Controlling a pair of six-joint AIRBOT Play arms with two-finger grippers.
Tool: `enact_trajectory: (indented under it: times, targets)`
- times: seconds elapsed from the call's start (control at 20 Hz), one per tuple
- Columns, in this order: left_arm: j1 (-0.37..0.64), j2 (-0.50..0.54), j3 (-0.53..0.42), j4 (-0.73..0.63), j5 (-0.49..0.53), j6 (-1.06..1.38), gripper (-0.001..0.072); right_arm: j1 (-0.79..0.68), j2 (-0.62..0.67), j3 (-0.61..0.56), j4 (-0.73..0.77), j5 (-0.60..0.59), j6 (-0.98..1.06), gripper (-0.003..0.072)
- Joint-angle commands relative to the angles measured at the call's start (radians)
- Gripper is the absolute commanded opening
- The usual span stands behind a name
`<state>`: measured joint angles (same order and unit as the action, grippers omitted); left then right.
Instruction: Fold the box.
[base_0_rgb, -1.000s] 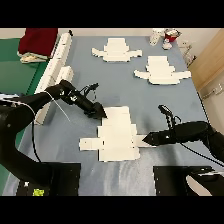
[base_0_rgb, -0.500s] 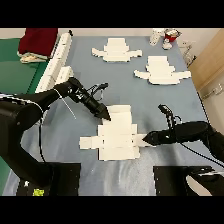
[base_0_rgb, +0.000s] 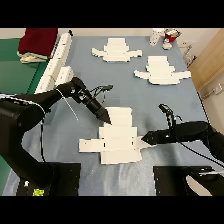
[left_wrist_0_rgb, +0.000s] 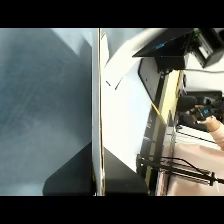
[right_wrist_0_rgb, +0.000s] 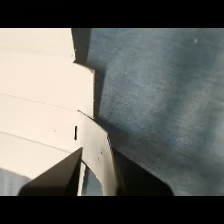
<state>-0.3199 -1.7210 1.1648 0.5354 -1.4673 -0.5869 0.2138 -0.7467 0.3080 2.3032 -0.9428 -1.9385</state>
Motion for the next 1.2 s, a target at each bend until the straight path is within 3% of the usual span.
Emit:
enact_trajectory:
  times: [0.0,0.2,0.35,0.45,0.7,1.0,1.15]
  targets:
    - [-0.005,0.0,0.005,-0.019,0.001,0.072,0.0014,0.0,0.0,0.024,-0.065,0.006,0.0,0.0367]
    - [-0.011,0.059,0.013,-0.018,0.068,0.224,0.001,-0.003,0.0,0.122,-0.352,0.042,0.113,0.0367]
    - [-0.034,0.158,-0.011,-0.016,0.177,0.301,0.0008,-0.011,0.0,0.208,-0.642,0.067,0.372,0.0367]
    - [-0.054,0.243,-0.068,-0.017,0.279,0.369,0.0008,-0.015,0.0,0.249,-0.755,0.068,0.523,0.0367]
    - [-0.127,0.485,-0.294,-0.017,0.541,0.505,0.0008,-0.015,-0.001,0.267,-0.858,0.102,0.712,0.0367]
    - [-0.334,0.768,-0.581,-0.016,0.949,0.632,0.0009,-0.014,-0.002,0.267,-0.856,0.149,0.774,0.0367]
    - [-0.417,0.803,-0.637,-0.007,1.002,0.632,0.0012,-0.014,-0.002,0.266,-0.855,0.149,0.78,0.0367]
